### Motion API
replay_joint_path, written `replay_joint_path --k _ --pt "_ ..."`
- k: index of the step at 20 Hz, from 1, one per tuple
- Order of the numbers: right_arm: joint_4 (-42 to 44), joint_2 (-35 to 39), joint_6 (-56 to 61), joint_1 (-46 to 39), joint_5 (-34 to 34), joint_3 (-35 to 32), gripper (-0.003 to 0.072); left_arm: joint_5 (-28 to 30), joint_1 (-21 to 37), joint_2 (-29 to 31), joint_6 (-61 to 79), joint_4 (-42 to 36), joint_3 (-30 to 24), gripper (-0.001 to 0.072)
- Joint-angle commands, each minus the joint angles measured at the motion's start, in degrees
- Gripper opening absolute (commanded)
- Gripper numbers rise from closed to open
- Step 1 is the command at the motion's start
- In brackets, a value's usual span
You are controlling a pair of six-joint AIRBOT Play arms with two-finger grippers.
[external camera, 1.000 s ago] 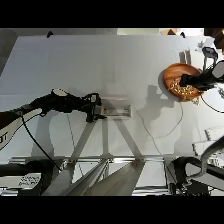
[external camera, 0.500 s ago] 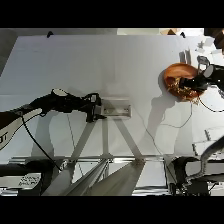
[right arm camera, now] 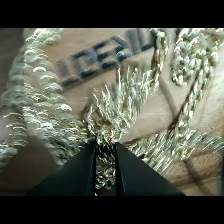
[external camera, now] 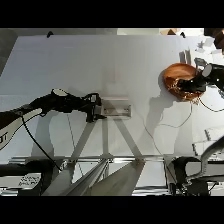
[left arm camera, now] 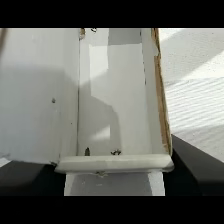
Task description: Fold the box and place the chain.
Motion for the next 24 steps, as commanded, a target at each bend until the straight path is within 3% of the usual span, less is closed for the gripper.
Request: replay_joint_path --k 1,8,13,20,24 --pt "-0.76 7.1 -3.32 1.99 0.92 0.07 0.0009 0.02 0.0 -0.02 0.02 0.02 0.0 0.0391" --pt "-4.74 23.71 -9.22 12.5 18.91 0.02 0.0008 0.02 0.0 -0.02 0.02 0.02 0.0 0.0391" --pt "-4.48 27.8 -10.38 24.41 30.14 0.0 0.0008 0.0 0.0 -0.02 0.02 0.02 0.0 0.0391" --pt "-2.03 27.43 -10.38 41.83 27.71 0.0 0.0008 0.0 0.0 -0.02 0.02 0.0 0.0 0.0391" --pt "7.28 25.53 -11.26 45.33 21.84 0.0 0.0009 0.0 0.0 -0.02 0.02 0.02 0.0 0.0391"
